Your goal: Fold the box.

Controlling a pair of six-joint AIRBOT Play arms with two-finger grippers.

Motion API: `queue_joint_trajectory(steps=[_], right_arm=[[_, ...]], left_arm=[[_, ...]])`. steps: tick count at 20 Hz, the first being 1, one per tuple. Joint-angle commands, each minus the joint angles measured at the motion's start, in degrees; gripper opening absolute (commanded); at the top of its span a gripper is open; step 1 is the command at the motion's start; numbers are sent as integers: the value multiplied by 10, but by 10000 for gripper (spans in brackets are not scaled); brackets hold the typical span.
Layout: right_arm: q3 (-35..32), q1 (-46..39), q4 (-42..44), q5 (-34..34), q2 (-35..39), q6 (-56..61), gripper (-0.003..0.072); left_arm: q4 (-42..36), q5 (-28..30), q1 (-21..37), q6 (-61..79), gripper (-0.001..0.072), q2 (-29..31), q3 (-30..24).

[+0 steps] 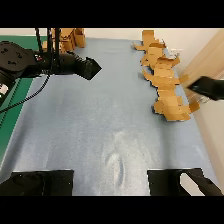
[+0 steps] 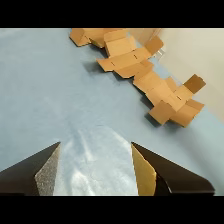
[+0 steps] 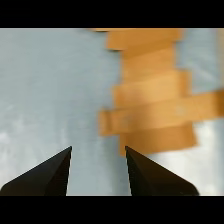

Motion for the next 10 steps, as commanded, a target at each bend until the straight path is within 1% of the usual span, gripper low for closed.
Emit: queue_joint_trajectory(steps=[1, 2, 3, 4, 5, 10], right_arm=[[83, -115, -66, 77, -22, 12, 517], [90, -132, -65, 75, -31, 1, 517], [92, -141, -66, 69, -41, -10, 517], [92, -146, -66, 67, -56, -18, 517], [92, -147, -68, 67, -75, -18, 517], [92, -151, -82, 60, -199, -25, 516]], left_arm=[[-10, 0, 0, -32, 700, 0, 1], [-10, -1, 0, -49, 696, 0, 1], [-9, -1, 1, -63, 482, 0, 1], [-8, 0, 1, -65, 201, 0, 1], [-8, 2, 1, -65, 155, 0, 1], [-8, -3, 1, -68, 156, -1, 1]])
